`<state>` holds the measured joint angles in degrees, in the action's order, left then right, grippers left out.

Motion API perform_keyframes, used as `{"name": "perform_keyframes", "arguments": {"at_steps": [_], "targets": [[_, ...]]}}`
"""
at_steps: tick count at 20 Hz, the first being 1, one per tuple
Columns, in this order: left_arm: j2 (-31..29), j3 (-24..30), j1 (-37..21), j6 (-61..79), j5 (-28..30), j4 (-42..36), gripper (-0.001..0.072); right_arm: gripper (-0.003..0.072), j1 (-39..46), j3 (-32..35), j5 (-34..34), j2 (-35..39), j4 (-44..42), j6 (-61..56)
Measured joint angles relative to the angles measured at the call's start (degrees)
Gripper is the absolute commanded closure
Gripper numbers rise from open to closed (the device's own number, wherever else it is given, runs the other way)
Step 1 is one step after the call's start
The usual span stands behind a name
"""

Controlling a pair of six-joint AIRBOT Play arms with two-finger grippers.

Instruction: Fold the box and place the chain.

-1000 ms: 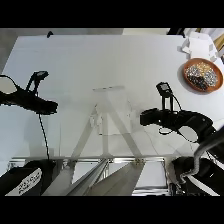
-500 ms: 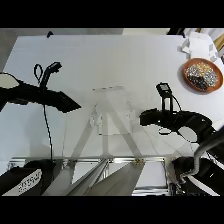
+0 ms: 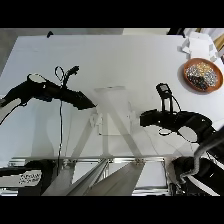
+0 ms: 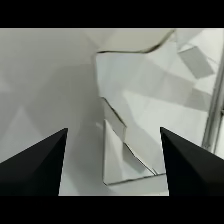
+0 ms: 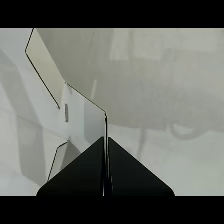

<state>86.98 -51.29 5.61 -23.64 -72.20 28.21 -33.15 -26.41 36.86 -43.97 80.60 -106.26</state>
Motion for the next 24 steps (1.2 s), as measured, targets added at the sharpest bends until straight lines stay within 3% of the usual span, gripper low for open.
{"name": "perform_keyframes", "arguments": {"at_steps": [6, 10, 13, 14, 15, 18, 19, 22, 23, 24], "targets": [[5.11, -0.33, 2.29, 7.82, 3.54, -8.7, 0.0088, 0.0671, 0.0, 0.0, 1.84, 0.0, -0.04, 0.07], [8.09, -0.35, 5.27, 9.73, 3.56, -10.36, 0.0097, 0.0671, 0.0, 0.0, 1.99, 0.02, -0.04, 0.17], [9.27, -0.37, 6.64, 10.19, 1.75, -10.19, 0.0212, 0.0671, 0.0, 0.0, 1.97, 0.02, -0.04, 0.2], [9.44, -0.37, 6.88, 10.25, 1.09, -10.16, 0.0324, 0.0671, 0.0, 0.0, 1.97, 0.02, -0.02, 0.2], [9.57, -0.37, 7.04, 10.38, 0.52, -10.08, 0.0381, 0.0671, 0.0, 0.0, 1.95, 0.02, -0.02, 0.2], [9.81, -0.37, 7.61, 10.62, -0.42, -9.84, 0.0651, 0.0671, 0.0, 0.02, 1.97, 0.02, 0.0, 0.2], [9.84, -0.37, 7.82, 10.99, -1.11, -9.86, 0.0702, 0.0671, 0.0, 0.02, 1.88, 0.0, -0.02, 0.22], [9.33, -0.37, 8.39, 12.44, -1.53, -9.79, 0.0703, 0.0669, -0.02, 0.02, 1.79, 0.0, -0.04, 0.24], [8.87, -0.37, 8.55, 13.07, -1.53, -9.73, 0.0703, 0.0643, -0.02, 0.0, 1.86, 0.02, -0.09, 0.24], [8.26, -0.37, 8.66, 13.75, -1.44, -9.55, 0.0703, 0.0544, -0.02, -0.09, 1.86, 0.04, -0.24, 0.22]]}}
